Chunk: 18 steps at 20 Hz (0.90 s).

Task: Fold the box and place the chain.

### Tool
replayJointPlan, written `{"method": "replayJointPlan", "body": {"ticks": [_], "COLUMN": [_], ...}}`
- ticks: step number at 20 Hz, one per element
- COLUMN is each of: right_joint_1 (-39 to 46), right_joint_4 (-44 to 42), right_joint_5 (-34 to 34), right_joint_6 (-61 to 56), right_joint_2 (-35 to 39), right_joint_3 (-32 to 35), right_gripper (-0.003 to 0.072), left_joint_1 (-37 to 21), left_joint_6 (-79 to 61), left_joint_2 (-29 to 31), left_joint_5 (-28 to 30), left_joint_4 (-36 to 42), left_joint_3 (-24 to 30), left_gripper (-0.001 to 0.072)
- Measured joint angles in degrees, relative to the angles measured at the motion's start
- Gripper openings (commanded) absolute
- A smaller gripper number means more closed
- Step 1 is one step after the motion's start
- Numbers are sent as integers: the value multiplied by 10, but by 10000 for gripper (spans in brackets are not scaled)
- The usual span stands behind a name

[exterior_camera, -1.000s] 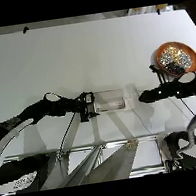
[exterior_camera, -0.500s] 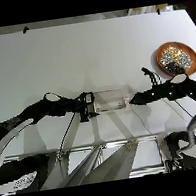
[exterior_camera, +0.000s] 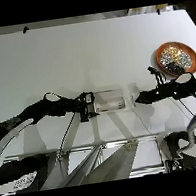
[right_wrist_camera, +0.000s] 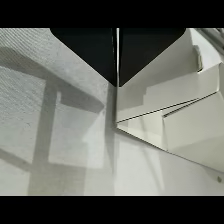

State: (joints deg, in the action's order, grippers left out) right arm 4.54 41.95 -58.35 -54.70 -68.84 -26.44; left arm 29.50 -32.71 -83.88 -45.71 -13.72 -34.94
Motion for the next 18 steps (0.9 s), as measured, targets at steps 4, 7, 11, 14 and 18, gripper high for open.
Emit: {"method": "replayJointPlan", "body": {"ticks": [4, 7, 11, 14, 18], "right_joint_1": [-12, -20, -23, -24, -33], "right_joint_4": [-13, -35, -66, -90, -114], "right_joint_5": [0, -4, -22, -42, -61], "right_joint_6": [2, 15, 32, 39, 46], "right_joint_2": [-32, -43, -16, 13, 28], "right_joint_3": [0, 0, 0, 0, 0], "right_gripper": [16, 17, 114, 210, 279], "left_joint_1": [0, 0, 0, 0, 0], "left_joint_6": [0, 0, 0, 0, 0], "left_joint_2": [0, 0, 0, 0, 0], "left_joint_5": [0, 0, 0, 0, 0], "left_joint_4": [0, 0, 0, 0, 0], "left_joint_3": [0, 0, 0, 0, 0], "left_gripper": [250, 250, 250, 250, 250]}}
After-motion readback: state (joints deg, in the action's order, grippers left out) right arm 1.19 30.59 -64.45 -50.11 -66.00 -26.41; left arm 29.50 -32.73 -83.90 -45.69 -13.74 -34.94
